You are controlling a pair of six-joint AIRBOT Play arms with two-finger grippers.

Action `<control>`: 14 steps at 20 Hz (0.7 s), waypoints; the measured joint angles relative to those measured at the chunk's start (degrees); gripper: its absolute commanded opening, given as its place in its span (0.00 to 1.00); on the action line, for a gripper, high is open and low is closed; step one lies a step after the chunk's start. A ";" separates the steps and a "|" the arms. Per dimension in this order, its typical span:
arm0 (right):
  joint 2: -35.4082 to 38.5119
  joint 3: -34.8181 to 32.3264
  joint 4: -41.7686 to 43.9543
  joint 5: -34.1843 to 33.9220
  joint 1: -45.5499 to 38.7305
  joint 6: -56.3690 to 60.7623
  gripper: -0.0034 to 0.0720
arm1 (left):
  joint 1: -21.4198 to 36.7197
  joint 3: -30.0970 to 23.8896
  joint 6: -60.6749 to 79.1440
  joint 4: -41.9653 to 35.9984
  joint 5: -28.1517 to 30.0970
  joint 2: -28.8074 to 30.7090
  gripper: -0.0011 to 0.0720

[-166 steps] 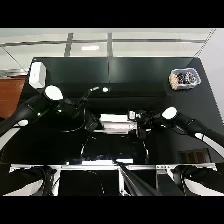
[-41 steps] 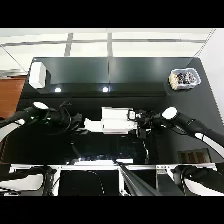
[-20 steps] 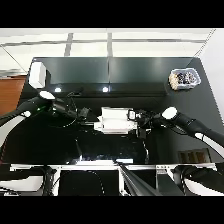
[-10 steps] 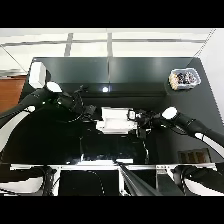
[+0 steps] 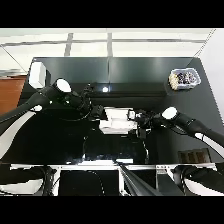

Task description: Fold the box and place the chain.

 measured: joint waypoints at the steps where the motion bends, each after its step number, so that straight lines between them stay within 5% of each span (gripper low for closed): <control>1: 0.00 0.00 0.00 0.00 0.00 0.00 0.35 | -0.31 0.17 -0.63 0.61 0.04 0.00 0.78; 14: 0.00 0.00 0.00 -0.02 0.00 0.00 0.35 | -5.79 1.62 -8.37 8.02 3.17 0.02 0.78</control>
